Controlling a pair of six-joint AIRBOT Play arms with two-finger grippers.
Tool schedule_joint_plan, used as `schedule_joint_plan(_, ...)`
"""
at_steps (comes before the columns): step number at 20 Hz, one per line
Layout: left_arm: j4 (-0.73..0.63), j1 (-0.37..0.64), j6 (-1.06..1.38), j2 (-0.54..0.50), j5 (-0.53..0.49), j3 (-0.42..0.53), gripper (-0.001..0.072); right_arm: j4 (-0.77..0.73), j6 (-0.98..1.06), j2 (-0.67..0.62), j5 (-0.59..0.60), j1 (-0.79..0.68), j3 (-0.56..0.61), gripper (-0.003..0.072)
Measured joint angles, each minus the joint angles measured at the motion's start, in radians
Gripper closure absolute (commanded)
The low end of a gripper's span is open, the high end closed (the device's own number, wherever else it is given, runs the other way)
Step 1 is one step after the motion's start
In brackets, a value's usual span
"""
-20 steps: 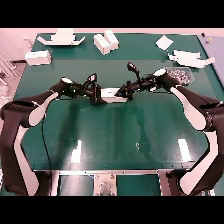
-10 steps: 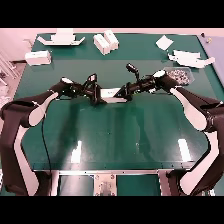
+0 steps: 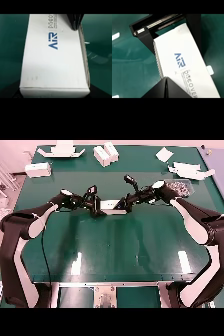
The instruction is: Fold the box and place the chain.
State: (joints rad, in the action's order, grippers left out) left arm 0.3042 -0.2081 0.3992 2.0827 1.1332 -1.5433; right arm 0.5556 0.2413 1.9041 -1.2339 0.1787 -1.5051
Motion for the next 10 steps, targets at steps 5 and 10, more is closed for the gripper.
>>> schedule_joint_plan(5,0.0,0.0,-0.001,0.0,0.003,0.0,0.0077,-0.031,0.002,-0.074,-0.013,-0.001,-0.008,0.0674)
schedule_joint_plan(10,0.0,-0.001,0.0,0.0,0.001,0.0,0.0077,-0.071,0.039,-0.15,-0.016,-0.014,-0.008,0.068)
